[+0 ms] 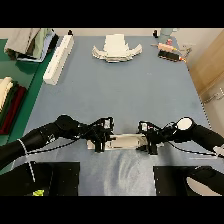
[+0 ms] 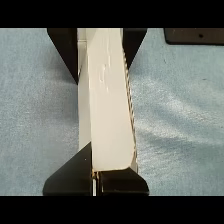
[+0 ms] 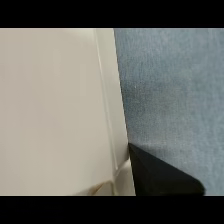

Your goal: Fold the box.

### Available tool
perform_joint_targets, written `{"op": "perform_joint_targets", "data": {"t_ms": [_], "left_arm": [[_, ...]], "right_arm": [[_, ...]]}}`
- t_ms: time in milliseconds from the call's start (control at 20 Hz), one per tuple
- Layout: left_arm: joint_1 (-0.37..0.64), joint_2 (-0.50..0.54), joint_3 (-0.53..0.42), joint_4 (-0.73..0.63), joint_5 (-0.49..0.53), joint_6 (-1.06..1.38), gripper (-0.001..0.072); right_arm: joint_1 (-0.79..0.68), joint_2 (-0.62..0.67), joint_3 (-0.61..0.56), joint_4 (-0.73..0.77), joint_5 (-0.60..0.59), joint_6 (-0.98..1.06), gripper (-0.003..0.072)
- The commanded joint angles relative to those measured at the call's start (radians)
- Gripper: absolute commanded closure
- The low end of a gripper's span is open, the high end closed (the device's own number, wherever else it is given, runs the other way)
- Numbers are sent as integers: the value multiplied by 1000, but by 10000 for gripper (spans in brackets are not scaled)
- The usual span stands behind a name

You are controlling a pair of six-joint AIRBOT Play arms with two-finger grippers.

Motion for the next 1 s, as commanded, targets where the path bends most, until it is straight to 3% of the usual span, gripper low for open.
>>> {"op": "perform_joint_targets", "data": {"t_ms": [0, 250, 300, 350, 400, 550, 750, 950], "left_arm": [[0, -1, 0, 0, 1, 0, 690], [1, -1, 0, 1, 11, -40, 687], [1, -1, 0, 1, 10, -53, 599], [1, -1, 0, 0, 10, -57, 325], [1, 0, 0, 1, 11, -96, 220], [2, 26, 0, 42, 10, -158, 217], [2, 138, 0, 264, -1, -428, 217], [0, 186, 0, 270, -14, -474, 217]], "right_arm": [[0, 0, -1, 0, 0, 0, 85], [0, 0, -1, 0, 0, 0, 85], [1, 0, -1, 0, 0, 0, 85], [0, 0, -1, 0, 1, 0, 85], [1, 0, -1, 0, 0, 0, 86], [0, 0, -1, 0, 0, 0, 86], [1, 0, -1, 0, 0, 0, 85], [0, 0, -1, 0, 0, 0, 85]]}}
